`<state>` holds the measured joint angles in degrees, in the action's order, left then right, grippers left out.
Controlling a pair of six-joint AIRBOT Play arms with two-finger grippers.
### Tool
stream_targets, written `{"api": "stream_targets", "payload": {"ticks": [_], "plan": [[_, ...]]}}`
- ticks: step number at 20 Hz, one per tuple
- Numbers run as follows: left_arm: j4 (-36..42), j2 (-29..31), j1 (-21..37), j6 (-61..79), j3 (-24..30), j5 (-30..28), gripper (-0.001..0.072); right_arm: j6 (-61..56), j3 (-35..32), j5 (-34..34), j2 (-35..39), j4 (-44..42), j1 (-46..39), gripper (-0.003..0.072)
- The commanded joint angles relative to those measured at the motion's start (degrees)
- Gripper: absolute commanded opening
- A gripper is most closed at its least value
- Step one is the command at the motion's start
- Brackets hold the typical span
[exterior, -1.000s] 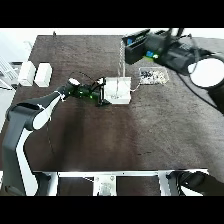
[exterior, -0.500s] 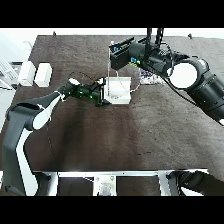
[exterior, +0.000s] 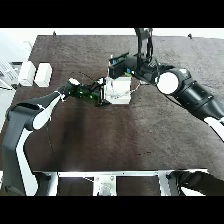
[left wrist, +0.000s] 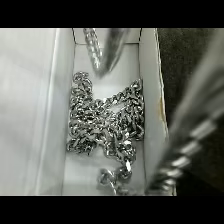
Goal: Fold the box and place the chain.
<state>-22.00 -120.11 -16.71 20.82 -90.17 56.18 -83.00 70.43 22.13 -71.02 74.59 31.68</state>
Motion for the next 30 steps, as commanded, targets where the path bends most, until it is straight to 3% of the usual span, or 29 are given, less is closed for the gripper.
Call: {"api": "stream_targets", "payload": {"ticks": [1, 7, 8, 9, 10, 14, 19, 23, 30], "plan": [[0.00, -0.04, 0.07, -0.02, 0.02, 0.02, 0.0426, -2.34, -5.16, -1.01, -2.36, -0.04, -4.22, 0.0007], [0.00, -0.04, 0.07, -0.02, 0.02, 0.00, 0.0427, -2.49, -8.37, -1.31, -13.14, -1.51, -6.51, 0.0014], [0.00, -0.04, 0.07, -0.02, 0.02, 0.00, 0.0426, -2.49, -8.35, -0.52, -14.84, -1.49, -6.58, 0.0173], [0.00, -0.04, 0.07, -0.02, 0.02, -0.02, 0.0426, -2.49, -8.37, 0.13, -15.93, -1.49, -6.95, 0.0392], [0.00, -0.04, 0.07, -0.02, 0.02, -0.02, 0.0426, -2.23, -8.37, 0.90, -16.13, -1.22, -7.30, 0.0429], [-0.02, -0.04, 0.07, -0.02, 0.02, -0.02, 0.0426, -2.10, -8.31, 1.53, -13.42, -1.01, -11.52, 0.0427], [0.00, -0.04, 0.07, 0.00, 0.02, -0.04, 0.0426, -5.18, -8.00, 1.01, -14.40, -3.26, -22.88, 0.0436], [0.00, -0.04, 0.07, 0.00, 0.02, -0.11, 0.0426, 3.17, -2.01, 1.62, -22.43, -11.96, -27.91, 0.0436], [-0.02, -0.04, 0.07, 0.00, 0.02, -0.20, 0.0426, 20.87, 12.39, 13.68, -35.74, -29.97, -29.62, 0.0402]]}}
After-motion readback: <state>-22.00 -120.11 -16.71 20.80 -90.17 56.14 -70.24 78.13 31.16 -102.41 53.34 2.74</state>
